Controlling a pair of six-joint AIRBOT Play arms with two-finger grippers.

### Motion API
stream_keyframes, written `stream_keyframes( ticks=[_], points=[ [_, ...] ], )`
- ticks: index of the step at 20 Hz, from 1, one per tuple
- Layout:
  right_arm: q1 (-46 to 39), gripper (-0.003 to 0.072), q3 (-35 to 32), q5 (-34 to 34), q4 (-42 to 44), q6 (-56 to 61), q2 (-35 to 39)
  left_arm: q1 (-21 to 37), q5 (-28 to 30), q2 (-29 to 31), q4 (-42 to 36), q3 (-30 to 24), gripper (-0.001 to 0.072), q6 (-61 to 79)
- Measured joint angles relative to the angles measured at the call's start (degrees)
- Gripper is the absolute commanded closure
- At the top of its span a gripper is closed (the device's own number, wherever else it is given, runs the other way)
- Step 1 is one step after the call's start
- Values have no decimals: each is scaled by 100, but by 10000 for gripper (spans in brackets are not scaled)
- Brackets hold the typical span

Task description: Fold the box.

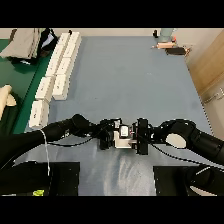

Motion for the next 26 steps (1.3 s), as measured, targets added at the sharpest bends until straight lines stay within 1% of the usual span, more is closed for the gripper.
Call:
stream_keyframes(
  ticks=[5,9,13,17,25,26],
  points=[
    [0,144,0,-39,-44,-251,-55,0,0,0,2,0,334,2],
    [94,143,-50,-223,-146,-354,31,0,4,0,-2,-2,334,-9],
    [302,144,-341,-667,-389,-378,398,0,-4,0,-2,0,334,-4],
    [444,143,-691,-870,-485,-302,688,0,-11,0,0,0,334,2],
    [501,145,-894,-1073,-654,-243,684,0,-2,0,0,0,334,4],
    [501,183,-896,-1093,-704,-240,654,0,-2,0,0,0,334,4]
  ],
)
